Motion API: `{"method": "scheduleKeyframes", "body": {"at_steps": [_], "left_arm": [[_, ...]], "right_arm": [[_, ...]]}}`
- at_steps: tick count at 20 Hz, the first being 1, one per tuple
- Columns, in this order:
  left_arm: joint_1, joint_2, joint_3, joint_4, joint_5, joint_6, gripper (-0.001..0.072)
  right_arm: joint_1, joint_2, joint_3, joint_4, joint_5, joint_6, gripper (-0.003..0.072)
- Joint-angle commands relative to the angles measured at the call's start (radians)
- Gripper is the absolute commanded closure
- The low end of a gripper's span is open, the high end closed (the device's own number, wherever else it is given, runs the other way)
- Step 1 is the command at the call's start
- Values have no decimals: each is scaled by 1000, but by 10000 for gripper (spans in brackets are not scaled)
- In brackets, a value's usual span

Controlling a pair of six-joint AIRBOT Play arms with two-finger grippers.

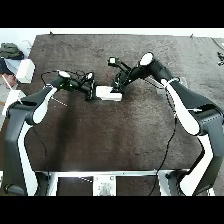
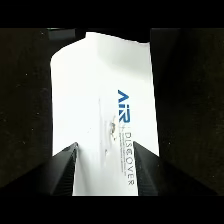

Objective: Fold the box and place the chain.

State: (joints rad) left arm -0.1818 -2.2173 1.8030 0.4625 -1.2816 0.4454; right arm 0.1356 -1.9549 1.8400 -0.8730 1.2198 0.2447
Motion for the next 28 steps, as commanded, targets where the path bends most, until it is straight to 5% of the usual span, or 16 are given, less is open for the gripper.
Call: {"method": "scheduleKeyframes", "body": {"at_steps": [1,11,12,15,16,28], "left_arm": [[1,1,0,0,0,0,437],[1,1,0,0,0,0,437],[1,0,0,0,0,0,437],[1,0,0,0,0,0,437],[1,0,0,0,0,0,437],[1,0,0,0,0,0,437]], "right_arm": [[23,-1,0,-58,-42,-21,270],[20,26,1,-66,-101,-21,273],[20,26,1,-66,-99,-21,343],[21,26,1,-66,-97,-20,360],[21,26,0,-66,-85,-20,420],[23,-5,-3,-76,-16,14,425]]}}
